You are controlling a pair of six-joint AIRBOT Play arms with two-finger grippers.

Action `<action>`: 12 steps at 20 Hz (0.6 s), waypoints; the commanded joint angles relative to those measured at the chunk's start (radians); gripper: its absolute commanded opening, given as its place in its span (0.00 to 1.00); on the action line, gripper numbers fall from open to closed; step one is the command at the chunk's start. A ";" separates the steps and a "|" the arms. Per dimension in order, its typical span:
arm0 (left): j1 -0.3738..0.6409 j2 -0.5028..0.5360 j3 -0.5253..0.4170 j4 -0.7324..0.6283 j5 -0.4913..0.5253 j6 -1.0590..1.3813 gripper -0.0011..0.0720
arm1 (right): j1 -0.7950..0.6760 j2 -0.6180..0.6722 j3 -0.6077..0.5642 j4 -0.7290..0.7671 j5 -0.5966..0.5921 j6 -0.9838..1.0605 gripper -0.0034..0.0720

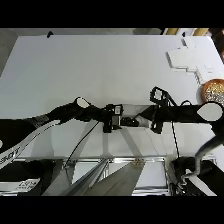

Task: Fold the box and place the chain.

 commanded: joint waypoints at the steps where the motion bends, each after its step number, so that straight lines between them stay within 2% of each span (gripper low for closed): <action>1: 0.001 0.001 0.000 0.000 0.000 0.000 0.39 | 0.100 -0.031 0.006 0.085 -0.051 0.001 0.06; 4: 0.001 0.001 0.000 0.000 0.000 0.000 0.39 | 0.160 -0.091 0.006 0.085 -0.153 0.064 0.06; 7: 0.001 0.001 0.000 0.000 0.000 0.000 0.39 | 0.173 -0.154 0.006 0.080 -0.161 0.071 0.06; 8: 0.001 0.001 0.000 0.000 0.000 0.000 0.39 | 0.173 -0.177 0.006 0.070 -0.164 0.071 0.10; 10: 0.001 0.001 0.000 0.000 0.000 0.000 0.39 | 0.173 -0.201 0.006 0.046 -0.171 0.080 0.28; 12: 0.001 0.001 0.000 0.000 0.000 0.000 0.39 | 0.163 -0.177 0.017 0.020 -0.146 0.081 0.32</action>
